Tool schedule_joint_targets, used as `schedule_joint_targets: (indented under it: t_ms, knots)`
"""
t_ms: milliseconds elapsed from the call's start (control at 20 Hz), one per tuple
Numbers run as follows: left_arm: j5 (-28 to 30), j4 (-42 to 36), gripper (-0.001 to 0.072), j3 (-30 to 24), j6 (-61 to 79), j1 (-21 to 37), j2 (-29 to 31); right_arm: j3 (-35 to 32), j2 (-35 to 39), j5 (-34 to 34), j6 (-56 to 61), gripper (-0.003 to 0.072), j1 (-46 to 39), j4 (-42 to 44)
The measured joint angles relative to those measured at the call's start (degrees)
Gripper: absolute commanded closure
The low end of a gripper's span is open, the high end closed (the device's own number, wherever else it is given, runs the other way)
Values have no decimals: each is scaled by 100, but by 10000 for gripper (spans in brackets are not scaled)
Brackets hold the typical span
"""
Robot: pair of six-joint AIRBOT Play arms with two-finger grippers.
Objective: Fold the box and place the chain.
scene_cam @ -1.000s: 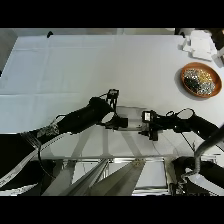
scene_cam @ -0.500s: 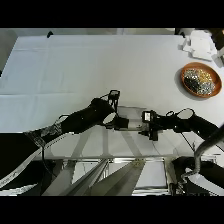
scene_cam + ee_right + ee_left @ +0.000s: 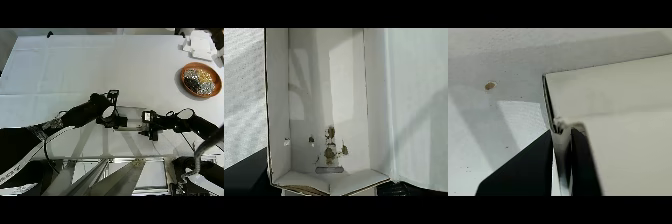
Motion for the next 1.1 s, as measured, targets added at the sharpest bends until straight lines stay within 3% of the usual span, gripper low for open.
schedule_joint_targets:
  t_ms: [500,650,950,1050,1100]
  knots:
    - [-269,-13,560,269,195,-96,-313,-2,-4,4,0,273,4,4]
    - [-221,-61,687,282,114,-111,-328,-2,-4,9,7,273,4,4]
    - [-140,-37,701,284,-52,-168,-330,-2,-4,4,0,273,2,-2]
    - [-105,-37,671,284,-122,-179,-330,-2,-2,2,-4,273,2,-7]
    - [-83,-37,540,284,-146,-184,-330,-2,-2,-2,-9,273,2,-11]
